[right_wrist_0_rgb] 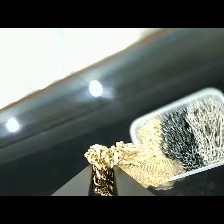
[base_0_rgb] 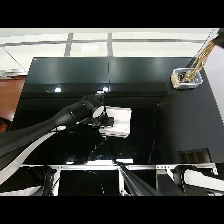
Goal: Fold the box and place the chain.
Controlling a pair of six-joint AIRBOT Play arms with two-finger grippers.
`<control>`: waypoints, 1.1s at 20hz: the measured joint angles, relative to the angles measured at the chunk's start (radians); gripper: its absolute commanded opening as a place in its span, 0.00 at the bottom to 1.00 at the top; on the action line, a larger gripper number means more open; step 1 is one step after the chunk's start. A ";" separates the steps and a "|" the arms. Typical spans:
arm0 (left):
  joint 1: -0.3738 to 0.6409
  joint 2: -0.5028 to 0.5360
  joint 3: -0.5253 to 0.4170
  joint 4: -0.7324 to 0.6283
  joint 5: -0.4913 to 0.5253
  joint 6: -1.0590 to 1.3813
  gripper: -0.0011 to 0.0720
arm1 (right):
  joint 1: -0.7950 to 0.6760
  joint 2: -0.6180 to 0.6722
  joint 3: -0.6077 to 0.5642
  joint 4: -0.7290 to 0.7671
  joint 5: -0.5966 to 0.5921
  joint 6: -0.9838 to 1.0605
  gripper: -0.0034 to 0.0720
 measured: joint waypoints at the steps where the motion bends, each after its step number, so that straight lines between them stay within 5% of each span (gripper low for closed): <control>1: 0.000 0.000 0.000 0.000 0.000 0.000 0.05 | -0.002 0.041 0.007 0.014 0.032 -0.033 0.05; 11: 0.000 0.000 0.000 0.000 0.003 0.000 0.05 | 0.033 0.352 0.008 0.213 0.225 -0.190 0.05; 22: 0.000 0.000 0.000 0.000 0.005 0.000 0.05 | 0.304 0.411 0.000 0.325 0.452 -0.267 0.05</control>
